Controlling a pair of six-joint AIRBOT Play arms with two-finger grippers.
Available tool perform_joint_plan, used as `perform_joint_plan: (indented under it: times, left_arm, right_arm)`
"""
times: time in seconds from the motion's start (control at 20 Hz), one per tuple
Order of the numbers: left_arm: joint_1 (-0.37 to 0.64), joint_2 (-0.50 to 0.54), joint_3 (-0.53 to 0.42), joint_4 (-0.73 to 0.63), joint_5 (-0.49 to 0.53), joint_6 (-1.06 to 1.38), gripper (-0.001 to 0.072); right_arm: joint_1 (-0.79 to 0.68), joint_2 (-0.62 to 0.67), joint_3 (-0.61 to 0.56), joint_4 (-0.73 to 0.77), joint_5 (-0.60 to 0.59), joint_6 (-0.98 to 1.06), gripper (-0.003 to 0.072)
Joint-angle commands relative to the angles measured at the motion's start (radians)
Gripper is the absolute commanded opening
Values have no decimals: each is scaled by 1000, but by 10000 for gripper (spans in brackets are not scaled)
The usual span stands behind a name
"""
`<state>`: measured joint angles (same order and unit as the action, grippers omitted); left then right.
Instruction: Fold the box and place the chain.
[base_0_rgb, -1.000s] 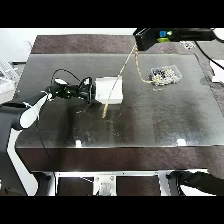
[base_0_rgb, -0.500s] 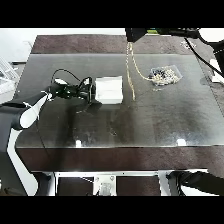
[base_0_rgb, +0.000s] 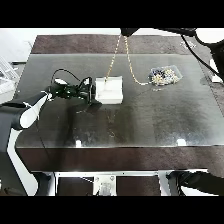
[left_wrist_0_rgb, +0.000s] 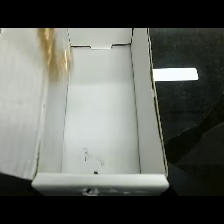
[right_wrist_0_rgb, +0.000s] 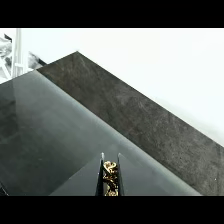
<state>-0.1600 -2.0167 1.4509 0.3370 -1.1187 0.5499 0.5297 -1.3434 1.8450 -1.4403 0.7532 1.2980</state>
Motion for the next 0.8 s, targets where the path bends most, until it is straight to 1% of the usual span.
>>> perform_joint_plan:
  times: [0.0,0.15,0.25,0.45,0.6,0.75]
  left_arm:
    - [1,0,0,0,0,0,528]
    - [1,0,0,0,0,0,528]
    - [1,0,0,0,0,0,528]
    - [1,0,0,0,0,0,528]
    - [1,0,0,0,0,0,528]
    - [1,0,0,0,0,0,528]
  right_arm:
    - [5,-27,0,0,-3,-1,8]
    - [5,-76,-9,0,17,4,8]
    - [5,-102,-37,7,34,11,7]
    - [5,-115,-142,89,42,11,7]
    - [5,-115,-224,170,88,10,8]
    - [4,-115,-276,164,95,10,9]
